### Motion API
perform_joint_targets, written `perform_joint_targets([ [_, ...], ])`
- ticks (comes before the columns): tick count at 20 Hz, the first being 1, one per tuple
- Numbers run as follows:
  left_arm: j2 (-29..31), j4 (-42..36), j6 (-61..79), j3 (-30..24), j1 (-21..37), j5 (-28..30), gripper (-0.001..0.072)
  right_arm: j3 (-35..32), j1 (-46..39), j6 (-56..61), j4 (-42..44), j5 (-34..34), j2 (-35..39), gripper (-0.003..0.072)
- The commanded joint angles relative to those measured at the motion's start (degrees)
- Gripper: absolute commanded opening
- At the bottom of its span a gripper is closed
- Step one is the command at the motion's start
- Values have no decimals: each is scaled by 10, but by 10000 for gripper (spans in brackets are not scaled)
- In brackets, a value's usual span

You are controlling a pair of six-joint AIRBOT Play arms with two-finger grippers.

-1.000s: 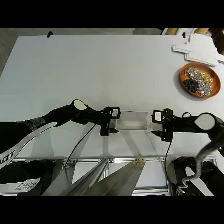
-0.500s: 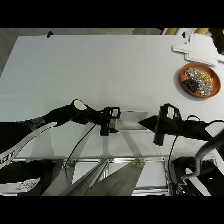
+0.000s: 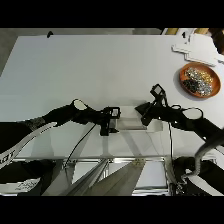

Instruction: Fold the box and place the chain.

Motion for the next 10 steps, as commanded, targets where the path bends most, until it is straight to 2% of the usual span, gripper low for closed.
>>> perform_joint_targets([
  [1, 0, 1, 2, 0, 0, 0, 170, 7, 1, 16, 8, -23, -53, 18],
  [4, 0, 1, 2, 0, 0, 0, 170, 33, 1, 76, -83, 17, -35, 19],
  [8, 0, 0, 2, 0, 0, 0, 170, 121, 1, 224, -374, 125, 22, 19],
  [10, 0, 1, 2, 0, 0, 0, 170, 172, 1, 259, -477, 196, 40, 18],
])
